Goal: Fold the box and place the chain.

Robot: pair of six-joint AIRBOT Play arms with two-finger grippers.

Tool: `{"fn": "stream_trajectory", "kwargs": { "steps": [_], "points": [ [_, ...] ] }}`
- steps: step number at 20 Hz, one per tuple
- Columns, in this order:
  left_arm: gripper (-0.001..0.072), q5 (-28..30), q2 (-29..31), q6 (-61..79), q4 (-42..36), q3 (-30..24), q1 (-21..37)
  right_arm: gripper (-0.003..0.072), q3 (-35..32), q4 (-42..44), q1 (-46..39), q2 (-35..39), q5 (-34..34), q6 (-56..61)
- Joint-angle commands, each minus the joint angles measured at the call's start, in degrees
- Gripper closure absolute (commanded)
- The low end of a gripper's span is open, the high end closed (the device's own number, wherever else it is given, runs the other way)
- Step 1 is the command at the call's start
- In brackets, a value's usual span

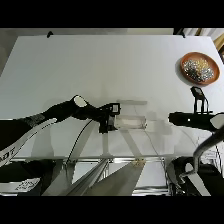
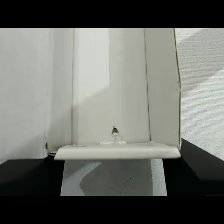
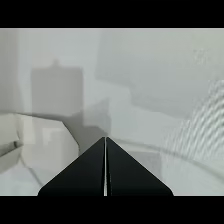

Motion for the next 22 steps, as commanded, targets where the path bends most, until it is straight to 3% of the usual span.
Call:
{"fn": "stream_trajectory", "kwargs": {
  "steps": [1, 11, 16, 22],
  "points": [
    [0.0573, 0.0, 0.0, 0.0, 0.0, 0.0, 0.0, 0.0677, 0.0, -0.7, 0.8, -6.1, 2.1, 3.1],
    [0.0573, 0.0, 0.0, 0.0, 0.0, 0.0, 0.0, 0.0676, 0.0, 4.2, 11.2, -15.2, -4.3, 2.6],
    [0.0573, 0.0, 0.0, 0.0, 0.0, 0.0, 0.0, 0.0676, 0.0, 11.7, 13.5, -14.3, -5.2, 0.5],
    [0.0573, 0.0, 0.0, 0.0, 0.0, 0.0, 0.0, 0.0677, 0.0, 12.0, 13.5, -10.9, -3.6, -0.5]
  ]
}}
